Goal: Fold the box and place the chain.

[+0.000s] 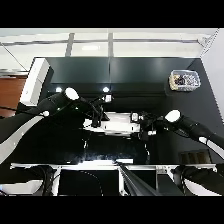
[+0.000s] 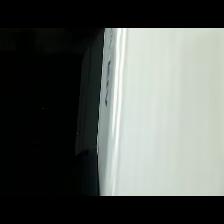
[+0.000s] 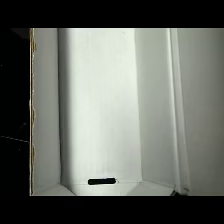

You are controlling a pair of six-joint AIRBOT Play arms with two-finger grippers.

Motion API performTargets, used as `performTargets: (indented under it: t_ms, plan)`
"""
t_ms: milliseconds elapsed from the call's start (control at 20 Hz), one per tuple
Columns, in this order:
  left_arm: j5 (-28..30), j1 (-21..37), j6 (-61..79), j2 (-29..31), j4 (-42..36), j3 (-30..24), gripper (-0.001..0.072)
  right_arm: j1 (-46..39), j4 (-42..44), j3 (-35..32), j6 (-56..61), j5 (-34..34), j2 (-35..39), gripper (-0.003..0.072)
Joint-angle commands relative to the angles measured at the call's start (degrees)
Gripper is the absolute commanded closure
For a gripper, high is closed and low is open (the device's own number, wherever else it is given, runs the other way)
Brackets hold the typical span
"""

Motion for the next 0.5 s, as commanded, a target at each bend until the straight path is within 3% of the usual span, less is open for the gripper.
performTargets:
  t_ms: [0,150,200,250,350,400,450]
  plan:
    - [0.07,0.07,0.02,-0.02,0.0,0.0,0.0682,0.13,-0.52,-0.04,0.37,-0.63,-0.04,0.0049]
    - [0.07,0.07,0.0,-0.02,0.0,0.0,0.0682,0.13,-0.52,-0.04,0.37,-0.68,-0.04,0.0049]
    - [0.07,0.07,0.0,-0.02,0.0,0.0,0.0682,0.13,-0.52,-0.04,0.37,-0.68,-0.04,0.0175]
    - [0.11,0.07,-0.02,0.0,0.0,0.0,0.0676,0.13,-0.52,-0.04,0.37,-0.66,-0.04,0.0246]
    - [0.72,0.07,-0.02,0.02,0.02,0.0,0.0592,0.13,-0.55,-0.04,0.35,-0.66,-0.04,0.0246]
    - [0.94,0.07,-0.02,0.17,0.02,0.02,0.059,0.13,-0.57,-0.04,0.35,-0.66,-0.04,0.0246]
    - [0.79,0.09,-0.22,0.52,0.22,0.2,0.0511,0.13,-0.57,-0.04,0.35,-0.66,-0.04,0.0245]
